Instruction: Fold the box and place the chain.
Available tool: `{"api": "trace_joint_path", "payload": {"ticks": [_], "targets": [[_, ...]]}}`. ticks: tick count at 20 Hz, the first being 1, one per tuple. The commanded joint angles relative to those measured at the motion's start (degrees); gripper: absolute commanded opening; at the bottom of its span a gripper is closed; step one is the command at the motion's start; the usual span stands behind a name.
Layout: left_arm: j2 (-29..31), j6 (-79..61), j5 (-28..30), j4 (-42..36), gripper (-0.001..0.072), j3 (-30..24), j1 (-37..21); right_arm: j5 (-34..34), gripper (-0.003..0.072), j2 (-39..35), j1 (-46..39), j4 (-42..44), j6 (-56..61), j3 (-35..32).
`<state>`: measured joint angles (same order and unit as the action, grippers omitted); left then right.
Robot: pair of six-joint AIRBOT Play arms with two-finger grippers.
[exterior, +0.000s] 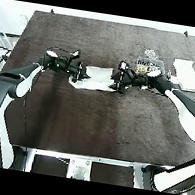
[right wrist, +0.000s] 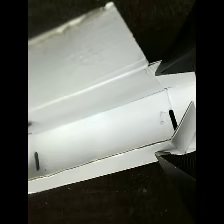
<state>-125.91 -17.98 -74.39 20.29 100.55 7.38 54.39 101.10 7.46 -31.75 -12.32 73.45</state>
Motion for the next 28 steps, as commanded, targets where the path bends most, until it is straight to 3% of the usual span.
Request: {"api": "trace_joint_path", "payload": {"ticks": [1, 11, 16, 17, 18, 28], "targets": [[0.0, -0.02, 0.0, 0.02, 0.002, 0.0, 0.02, 3.65, 0.0577, -0.11, -1.03, -1.99, 3.89, 1.03], [0.0, -0.02, 0.02, 0.02, 0.0021, 0.0, 0.02, 3.98, 0.0577, -2.05, -1.07, -0.22, 4.22, 1.01], [0.0, -0.02, 0.0, 0.02, 0.002, 0.0, 0.02, 0.07, 0.0579, -1.09, -0.2, -0.26, 3.04, 1.03], [0.0, 0.0, 0.0, 0.02, 0.0021, 0.0, 0.02, 0.07, 0.0583, -0.74, -0.33, -0.26, 2.69, 1.03], [0.0, -0.02, 0.0, 0.02, 0.002, 0.0, 0.02, 0.11, 0.0642, -0.5, -0.59, -0.28, 2.71, 1.03], [0.0, -0.02, -0.02, 0.02, 0.0021, 0.0, 0.02, 2.27, 0.0642, 0.72, -1.09, -0.22, -1.75, 1.09]]}}
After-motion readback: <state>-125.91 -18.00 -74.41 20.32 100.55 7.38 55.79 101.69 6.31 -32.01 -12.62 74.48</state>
